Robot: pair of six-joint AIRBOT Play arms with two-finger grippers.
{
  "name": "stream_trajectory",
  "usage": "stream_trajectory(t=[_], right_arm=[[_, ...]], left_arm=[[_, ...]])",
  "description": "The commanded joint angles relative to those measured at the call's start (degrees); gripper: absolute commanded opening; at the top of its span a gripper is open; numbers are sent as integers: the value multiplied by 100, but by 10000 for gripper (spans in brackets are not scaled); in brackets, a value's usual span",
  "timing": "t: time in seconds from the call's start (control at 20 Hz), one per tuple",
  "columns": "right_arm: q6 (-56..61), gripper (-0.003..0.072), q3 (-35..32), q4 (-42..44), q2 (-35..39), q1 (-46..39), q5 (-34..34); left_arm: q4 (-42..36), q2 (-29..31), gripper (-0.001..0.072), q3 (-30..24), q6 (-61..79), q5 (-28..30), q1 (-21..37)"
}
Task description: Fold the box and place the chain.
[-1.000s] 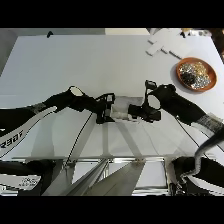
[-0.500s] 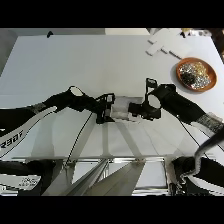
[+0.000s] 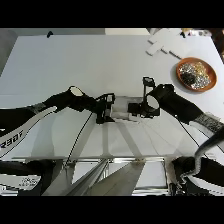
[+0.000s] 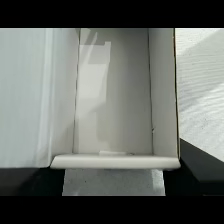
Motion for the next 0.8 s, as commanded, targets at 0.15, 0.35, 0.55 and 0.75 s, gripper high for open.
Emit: stream_trajectory(t=[0.15, 0.35, 0.55, 0.75], right_arm=[[-247, 413, -2, -125, -70, 24, -125], [-365, 397, -2, -229, -157, 17, -42], [-382, 312, 0, -350, -155, -48, -50], [-734, 302, 0, -328, -120, -197, 109]], left_arm=[[2, 4, 99, 0, 0, 0, 2], [2, 4, 99, 0, 0, 0, 2], [2, 4, 99, 0, 0, 0, 2], [2, 4, 99, 0, 0, 0, 2]])
